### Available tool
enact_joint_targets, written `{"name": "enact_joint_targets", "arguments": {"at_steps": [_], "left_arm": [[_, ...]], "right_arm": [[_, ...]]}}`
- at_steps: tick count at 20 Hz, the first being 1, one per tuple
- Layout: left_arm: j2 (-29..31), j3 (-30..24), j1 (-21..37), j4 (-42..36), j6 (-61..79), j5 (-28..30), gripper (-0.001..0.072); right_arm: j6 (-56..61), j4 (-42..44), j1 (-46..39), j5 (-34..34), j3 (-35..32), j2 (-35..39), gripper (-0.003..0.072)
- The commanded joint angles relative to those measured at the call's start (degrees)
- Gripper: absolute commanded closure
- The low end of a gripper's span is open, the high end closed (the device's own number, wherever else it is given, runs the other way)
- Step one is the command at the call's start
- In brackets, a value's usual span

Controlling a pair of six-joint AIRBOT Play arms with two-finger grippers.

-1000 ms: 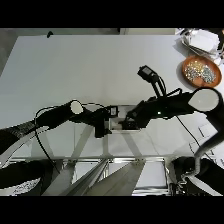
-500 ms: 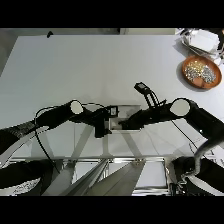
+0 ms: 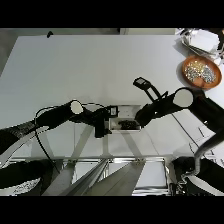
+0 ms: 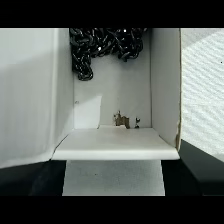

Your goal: Fold the box and place the chain.

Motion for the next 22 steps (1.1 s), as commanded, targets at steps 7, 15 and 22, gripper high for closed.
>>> {"name": "enact_joint_targets", "arguments": {"at_steps": [7,15,22], "left_arm": [[0.04,0.00,0.00,0.00,0.02,-0.22,0.0423],[0.04,0.00,0.00,0.00,0.02,-0.39,0.0423],[0.04,0.00,0.00,0.00,0.02,-0.42,0.0423]], "right_arm": [[-34.38,-7.82,-11.58,-2.95,-1.62,-0.44,0.0430],[-11.30,-18.93,-11.58,-14.58,-3.10,-10.56,0.0408],[-9.66,-18.67,-9.79,-12.92,-3.10,-14.10,0.0409]]}}
